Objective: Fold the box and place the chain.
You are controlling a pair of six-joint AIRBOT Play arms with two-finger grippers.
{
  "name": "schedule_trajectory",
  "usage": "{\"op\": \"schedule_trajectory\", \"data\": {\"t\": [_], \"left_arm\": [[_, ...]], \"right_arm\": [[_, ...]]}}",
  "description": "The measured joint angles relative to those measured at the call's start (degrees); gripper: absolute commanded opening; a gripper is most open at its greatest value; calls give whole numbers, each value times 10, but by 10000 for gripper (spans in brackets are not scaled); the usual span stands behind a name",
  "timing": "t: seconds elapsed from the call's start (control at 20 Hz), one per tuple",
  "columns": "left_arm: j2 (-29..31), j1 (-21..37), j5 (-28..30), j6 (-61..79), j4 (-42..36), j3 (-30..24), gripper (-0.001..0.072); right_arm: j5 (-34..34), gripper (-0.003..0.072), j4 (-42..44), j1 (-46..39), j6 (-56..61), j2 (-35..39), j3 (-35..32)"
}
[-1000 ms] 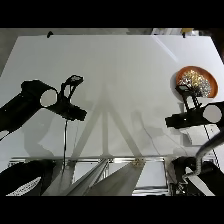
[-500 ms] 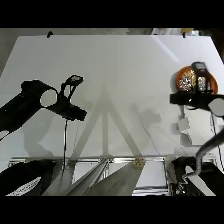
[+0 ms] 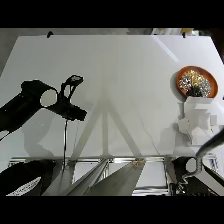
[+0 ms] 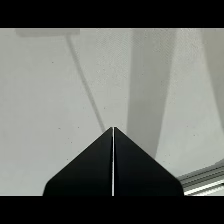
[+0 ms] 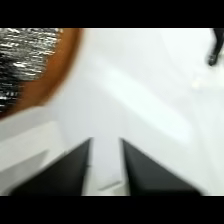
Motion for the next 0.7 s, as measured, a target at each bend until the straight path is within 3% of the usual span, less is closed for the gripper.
{"op": "schedule_trajectory", "data": {"t": [0.25, 0.7], "left_arm": [[0, 0, 0, 0, 0, 0, 8], [0, 0, 0, 0, 0, 0, 8]], "right_arm": [[51, 425, -22, -84, -87, -53, 16], [124, 403, -3, -108, -222, -102, 20]]}}
